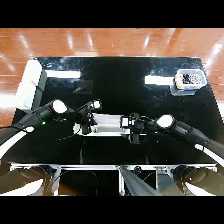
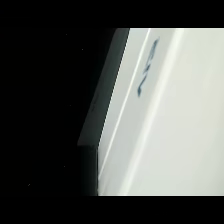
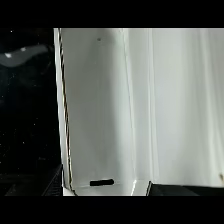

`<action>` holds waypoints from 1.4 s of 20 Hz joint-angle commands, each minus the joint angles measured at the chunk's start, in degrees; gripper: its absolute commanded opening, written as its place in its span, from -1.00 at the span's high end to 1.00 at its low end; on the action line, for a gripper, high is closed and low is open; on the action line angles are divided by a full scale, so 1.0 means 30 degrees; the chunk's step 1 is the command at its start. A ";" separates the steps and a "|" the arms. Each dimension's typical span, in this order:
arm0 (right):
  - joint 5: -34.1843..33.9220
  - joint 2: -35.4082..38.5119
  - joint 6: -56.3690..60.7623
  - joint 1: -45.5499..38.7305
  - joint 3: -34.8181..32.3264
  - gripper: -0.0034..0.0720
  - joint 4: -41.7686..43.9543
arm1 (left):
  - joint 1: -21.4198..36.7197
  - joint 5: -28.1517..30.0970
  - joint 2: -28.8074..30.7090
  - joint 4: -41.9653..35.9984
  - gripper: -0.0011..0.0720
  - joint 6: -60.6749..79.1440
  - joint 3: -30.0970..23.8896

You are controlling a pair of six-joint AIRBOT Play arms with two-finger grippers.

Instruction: Fold the box and place the chain.

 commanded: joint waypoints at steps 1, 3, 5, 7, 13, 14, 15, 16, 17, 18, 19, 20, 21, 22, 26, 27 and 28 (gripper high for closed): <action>-0.0015 -0.0007 -0.0029 0.0036 0.0015 -0.58 0.0000 | -0.0007 -0.0029 -0.0007 -0.0036 0.91 0.0000 0.0015; -0.0015 -0.0044 -0.0029 0.0029 0.0015 -0.58 -0.0022 | -0.0007 -0.0036 -0.0007 -0.0036 0.91 0.0000 0.0015; -0.0015 -0.0182 -0.0022 0.0029 0.0015 -0.58 -0.0321 | -0.0007 -0.0051 -0.0007 -0.0036 0.91 0.0000 0.0015; -0.0015 -0.0226 -0.0022 0.0029 0.0015 -0.58 -0.0415 | -0.0007 -0.0066 -0.0007 -0.0036 0.91 0.0000 0.0015; -0.0007 -0.0226 -0.0022 0.0029 0.0015 -0.58 -0.0401 | -0.0007 -0.0845 -0.0007 -0.0029 0.89 0.0000 0.0015; -0.0007 -0.0226 -0.0022 0.0029 0.0015 -0.58 -0.0386 | -0.0007 -0.0860 0.0000 -0.0029 0.64 0.0000 0.0015; -0.0015 -0.0226 -0.0022 0.0029 0.0015 -0.58 -0.0364 | -0.0007 -0.0801 0.0022 -0.0029 0.28 0.0000 0.0015; -0.0015 -0.0226 -0.0022 0.0029 0.0015 -0.58 -0.0357 | -0.0007 -0.0743 0.0095 -0.0029 -0.05 -0.0007 0.0022; -0.0015 -0.0226 -0.0022 0.0029 0.0015 -0.58 -0.0357 | -0.0007 -0.0809 0.0211 -0.0015 -0.38 -0.0007 0.0102; -0.0015 -0.0226 -0.0022 0.0029 0.0015 -0.58 -0.0357 | 0.0015 -0.0962 0.0357 0.0000 -0.50 -0.0015 0.0211; -0.0015 -0.0226 -0.0022 0.0029 0.0015 -0.58 -0.0357 | 0.0036 -0.1115 0.0532 0.0153 -0.55 -0.0022 0.0335; -0.0022 -0.0226 -0.0022 0.0029 0.0015 -0.58 -0.0350 | 0.0095 -0.1253 0.0714 0.0372 -0.55 -0.0124 0.0437; -0.0036 -0.0226 -0.0022 0.0029 0.0015 -0.58 -0.0350 | 0.0240 -0.1435 0.0896 0.0750 -0.55 -0.0583 0.0532; -0.0036 -0.0226 -0.0022 0.0029 0.0015 -0.58 -0.0357 | 0.0466 -0.1705 0.1129 0.1348 -0.55 -0.1231 0.0590; -0.0379 -0.0226 -0.0022 0.0029 0.0015 -0.58 -0.0342 | 0.2127 -0.4437 0.2157 0.4721 -0.52 -0.4634 0.0583; -0.0401 -0.0226 -0.0022 0.0029 0.0015 -0.58 -0.0342 | 0.2681 -0.5406 0.2288 0.5180 -0.46 -0.5901 0.0583; -0.0401 -0.0226 -0.0022 0.0029 0.0015 -0.58 -0.0342 | 0.3191 -0.6543 0.2310 0.5275 -0.04 -0.7111 0.0597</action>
